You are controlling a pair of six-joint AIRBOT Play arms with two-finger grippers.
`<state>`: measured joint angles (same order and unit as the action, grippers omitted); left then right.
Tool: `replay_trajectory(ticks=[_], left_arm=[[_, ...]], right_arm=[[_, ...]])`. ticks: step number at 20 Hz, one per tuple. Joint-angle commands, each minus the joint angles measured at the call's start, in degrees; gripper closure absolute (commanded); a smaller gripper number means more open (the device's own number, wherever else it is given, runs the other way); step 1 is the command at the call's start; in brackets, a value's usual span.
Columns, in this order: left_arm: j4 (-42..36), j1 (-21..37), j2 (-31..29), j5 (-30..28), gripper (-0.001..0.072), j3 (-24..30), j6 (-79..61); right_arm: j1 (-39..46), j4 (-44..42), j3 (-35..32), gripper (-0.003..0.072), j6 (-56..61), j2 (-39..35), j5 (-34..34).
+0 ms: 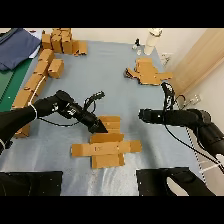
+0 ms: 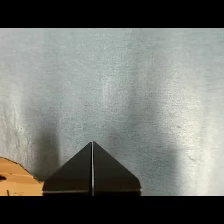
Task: Fold the box.
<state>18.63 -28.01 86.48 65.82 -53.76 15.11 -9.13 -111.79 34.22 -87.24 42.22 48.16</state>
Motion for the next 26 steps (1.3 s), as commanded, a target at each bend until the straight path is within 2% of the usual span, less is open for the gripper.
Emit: replay_trajectory(ticks=[1,4,10,13,16,26], left_arm=[[1.2,-1.2,-2.3,-6.2,0.0701,0.1,-0.5],[-0.2,-4.7,-7.4,-12.5,0.0701,3.2,-5.6],[-12.2,-12.5,-19.3,-26.9,0.07,17.2,-24.6],[-12.2,-14.9,-19.9,-28.2,0.0699,20.1,-30.4],[-11.3,-16.2,-19.9,-33.3,0.0699,21.3,-35.2],[-11.2,-19.0,-19.9,-33.8,0.0699,22.4,-33.4]], right_arm=[[0.0,0.0,0.0,0.068,-0.8,0.6,-0.1],[-0.5,0.2,0.0,0.0681,-0.9,0.6,-0.1],[-2.7,1.0,0.0,0.0681,-1.3,0.6,-0.5],[-3.0,1.0,0.0,0.0681,-1.3,0.6,-2.1],[-4.2,2.2,0.0,0.0681,-1.3,0.6,-3.3],[-5.0,2.8,0.0,0.0681,-1.3,0.6,-3.3]])
